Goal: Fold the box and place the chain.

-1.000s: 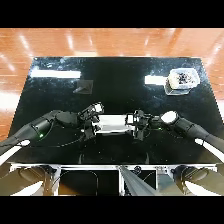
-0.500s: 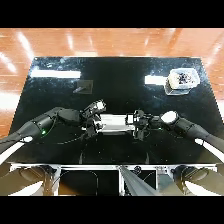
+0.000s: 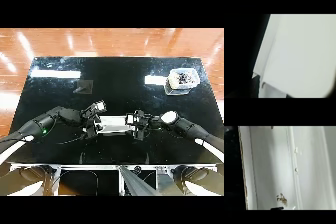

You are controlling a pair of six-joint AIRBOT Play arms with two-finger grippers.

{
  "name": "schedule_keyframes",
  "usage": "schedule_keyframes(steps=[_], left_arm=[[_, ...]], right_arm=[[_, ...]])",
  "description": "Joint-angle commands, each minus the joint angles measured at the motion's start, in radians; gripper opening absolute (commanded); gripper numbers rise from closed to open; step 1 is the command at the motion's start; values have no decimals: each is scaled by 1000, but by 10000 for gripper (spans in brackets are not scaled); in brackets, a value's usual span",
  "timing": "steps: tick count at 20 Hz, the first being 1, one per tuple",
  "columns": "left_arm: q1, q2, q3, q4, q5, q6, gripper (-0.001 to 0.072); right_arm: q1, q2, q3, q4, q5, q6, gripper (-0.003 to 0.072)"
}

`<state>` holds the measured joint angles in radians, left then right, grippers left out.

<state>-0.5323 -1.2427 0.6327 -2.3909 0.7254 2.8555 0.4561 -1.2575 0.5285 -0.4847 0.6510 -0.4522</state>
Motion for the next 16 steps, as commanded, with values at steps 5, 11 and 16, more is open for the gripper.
schedule_keyframes(steps=[5, 11, 16], left_arm=[[-13, -8, 3, -8, -56, 1, 550], [-61, -8, 3, -7, -80, 2, 545], [-63, -8, 3, -8, -75, 2, 400]], right_arm=[[1, 0, 0, 2, -2, 0, 556], [1, -1, 0, 2, -2, 0, 556], [1, 0, 0, 2, -2, 0, 556]])
